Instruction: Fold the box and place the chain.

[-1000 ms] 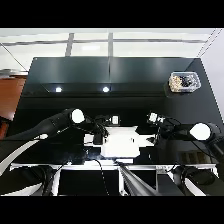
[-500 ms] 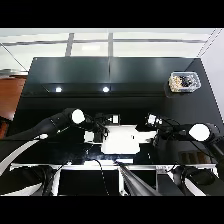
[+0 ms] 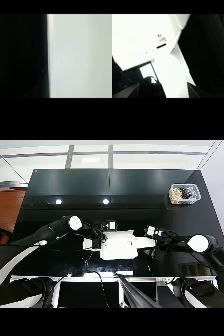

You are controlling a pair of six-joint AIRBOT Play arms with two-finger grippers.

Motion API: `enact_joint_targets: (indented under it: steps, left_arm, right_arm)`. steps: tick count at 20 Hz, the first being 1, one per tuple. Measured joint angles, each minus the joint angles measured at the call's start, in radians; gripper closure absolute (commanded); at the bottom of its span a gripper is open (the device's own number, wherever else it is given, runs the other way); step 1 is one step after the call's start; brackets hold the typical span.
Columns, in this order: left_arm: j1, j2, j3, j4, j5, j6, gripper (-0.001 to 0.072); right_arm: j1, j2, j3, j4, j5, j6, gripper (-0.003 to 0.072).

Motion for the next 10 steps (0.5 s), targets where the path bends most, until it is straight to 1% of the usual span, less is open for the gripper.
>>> enact_joint_targets:
  steps: [10]
  left_arm:
    - [0.006, -0.014, 0.011, -0.01, -0.03, 0.003, 0.0678]
  right_arm:
    - [0.158, -0.13, 0.0, 0.021, -0.066, -0.084, -0.0005]
